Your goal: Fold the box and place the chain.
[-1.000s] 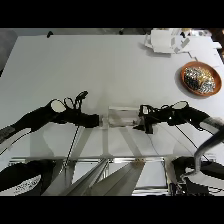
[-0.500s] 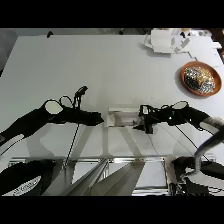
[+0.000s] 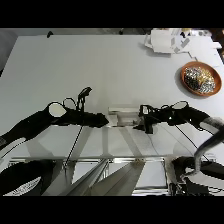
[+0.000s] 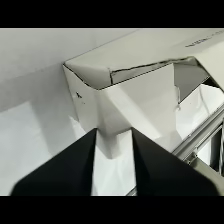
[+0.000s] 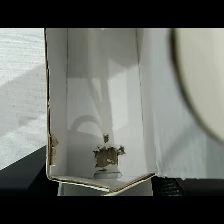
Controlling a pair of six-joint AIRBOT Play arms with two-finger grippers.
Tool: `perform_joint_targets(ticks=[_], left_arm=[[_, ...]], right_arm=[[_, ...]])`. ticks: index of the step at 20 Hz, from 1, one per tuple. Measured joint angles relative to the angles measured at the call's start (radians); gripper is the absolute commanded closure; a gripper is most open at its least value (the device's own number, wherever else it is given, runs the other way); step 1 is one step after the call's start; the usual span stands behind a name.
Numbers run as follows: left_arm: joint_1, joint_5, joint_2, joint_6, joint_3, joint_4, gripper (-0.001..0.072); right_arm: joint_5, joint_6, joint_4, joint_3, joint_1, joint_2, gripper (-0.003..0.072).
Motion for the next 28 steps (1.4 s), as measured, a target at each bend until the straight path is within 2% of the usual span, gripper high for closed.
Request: perform_joint_targets(ticks=[7, 18, 21, 26, 28], left_arm=[[-0.064, 0.039, -0.028, -0.053, 0.055, 0.069, 0.0293], [-0.161, 0.018, -0.11, -0.478, 0.205, 0.443, 0.0294], [-0.199, -0.021, -0.151, -0.576, 0.257, 0.507, 0.0295], [-0.238, -0.141, -0.217, -0.774, 0.354, 0.664, 0.03], [-0.25, -0.186, -0.24, -0.851, 0.396, 0.723, 0.0345]], right_arm=[[0.0, 0.0, 0.0, 0.0, 0.0, 0.0, 0.0231], [0.0, 0.0, 0.0, 0.0, 0.0, 0.0, 0.0231], [0.0, 0.0, 0.0, 0.0, 0.0, 0.0, 0.0231], [0.0, 0.0, 0.0, 0.0, 0.0, 0.0, 0.0231], [0.0, 0.0, 0.0, 0.0, 0.0, 0.0, 0.0231]])
